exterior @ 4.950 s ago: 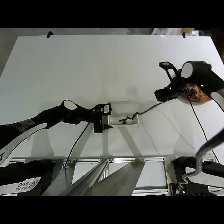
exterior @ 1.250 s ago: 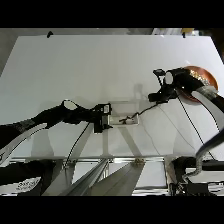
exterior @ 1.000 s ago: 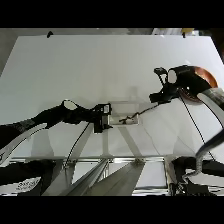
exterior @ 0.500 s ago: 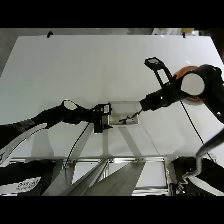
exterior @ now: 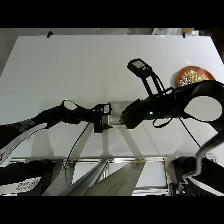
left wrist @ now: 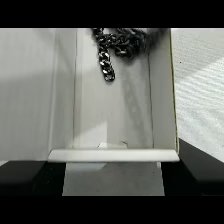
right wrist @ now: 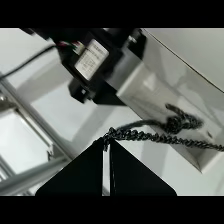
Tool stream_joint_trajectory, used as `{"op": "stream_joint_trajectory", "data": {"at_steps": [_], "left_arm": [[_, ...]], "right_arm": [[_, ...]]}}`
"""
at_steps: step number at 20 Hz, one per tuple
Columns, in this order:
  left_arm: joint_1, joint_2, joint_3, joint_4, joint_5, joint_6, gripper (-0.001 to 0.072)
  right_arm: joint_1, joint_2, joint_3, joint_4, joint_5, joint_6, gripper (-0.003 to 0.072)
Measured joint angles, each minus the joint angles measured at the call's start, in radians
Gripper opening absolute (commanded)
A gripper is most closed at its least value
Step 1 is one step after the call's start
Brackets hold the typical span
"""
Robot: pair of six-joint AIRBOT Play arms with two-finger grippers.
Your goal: Fold the box and place the chain.
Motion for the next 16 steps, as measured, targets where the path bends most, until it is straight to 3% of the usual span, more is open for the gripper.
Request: {"op": "stream_joint_trajectory", "data": {"at_steps": [8,11,16], "left_arm": [[0.000,0.000,0.000,0.000,0.000,0.000,0.0149],[0.000,0.000,0.000,0.000,0.000,0.000,0.0149],[0.000,0.000,0.000,0.000,0.000,0.000,0.0149]], "right_arm": [[0.024,-0.131,-0.059,-0.070,-0.120,0.039,0.0015],[0.018,-0.164,-0.066,-0.085,-0.130,0.046,0.0183],[-0.088,-0.142,-0.024,-0.071,-0.066,0.005,0.0182]]}}
